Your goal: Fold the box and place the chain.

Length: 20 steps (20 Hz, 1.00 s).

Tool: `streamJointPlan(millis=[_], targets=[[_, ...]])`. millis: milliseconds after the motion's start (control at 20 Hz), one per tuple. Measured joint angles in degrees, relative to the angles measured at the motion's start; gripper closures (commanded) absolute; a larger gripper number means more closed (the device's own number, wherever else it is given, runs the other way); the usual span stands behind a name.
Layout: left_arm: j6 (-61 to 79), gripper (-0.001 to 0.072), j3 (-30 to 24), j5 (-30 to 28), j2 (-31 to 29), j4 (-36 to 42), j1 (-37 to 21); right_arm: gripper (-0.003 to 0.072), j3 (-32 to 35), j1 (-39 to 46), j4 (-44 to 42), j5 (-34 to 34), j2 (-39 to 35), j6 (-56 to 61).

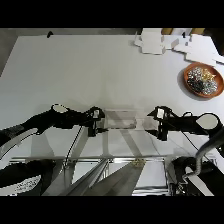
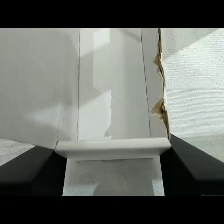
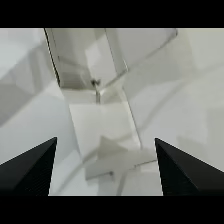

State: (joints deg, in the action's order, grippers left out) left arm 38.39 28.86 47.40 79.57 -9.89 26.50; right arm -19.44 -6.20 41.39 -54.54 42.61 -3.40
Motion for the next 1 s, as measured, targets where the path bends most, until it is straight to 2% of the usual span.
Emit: streamJointPlan(millis=[50, 150, 300, 400, 600, 800, 1000], targets=[[0.0, 0.0558, 0.0, 0.0, 0.0, 0.0, 0.0, 0.0061, 0.0, 0.0, -1.5, -0.4, -0.2, 0.0], [0.0, 0.0558, 0.0, 0.0, 0.0, 0.0, 0.0, 0.0198, 0.0, 0.0, -4.1, -1.0, -0.5, 0.0], [0.0, 0.0558, 0.0, 0.0, 0.0, 0.0, 0.0, 0.0269, 0.0, 0.0, -6.7, -1.9, -0.7, 0.0], [0.0, 0.0558, 0.0, 0.0, 0.0, 0.0, 0.0, 0.0416, 0.0, 0.0, -8.3, -2.6, -0.8, 0.0], [0.0, 0.0558, 0.0, 0.0, 0.0, 0.0, 0.0, 0.0659, 0.0, -1.0, -10.3, -4.2, -0.4, -1.4], [0.0, 0.0558, 0.0, 0.0, 0.0, 0.0, 0.0, 0.0669, 0.0, -6.8, -13.7, -1.0, 2.2, -5.1], [0.0, 0.0558, 0.0, 0.0, 0.0, 0.0, 0.0, 0.0670, 0.0, -13.5, -26.8, 11.6, 7.8, -8.9]])
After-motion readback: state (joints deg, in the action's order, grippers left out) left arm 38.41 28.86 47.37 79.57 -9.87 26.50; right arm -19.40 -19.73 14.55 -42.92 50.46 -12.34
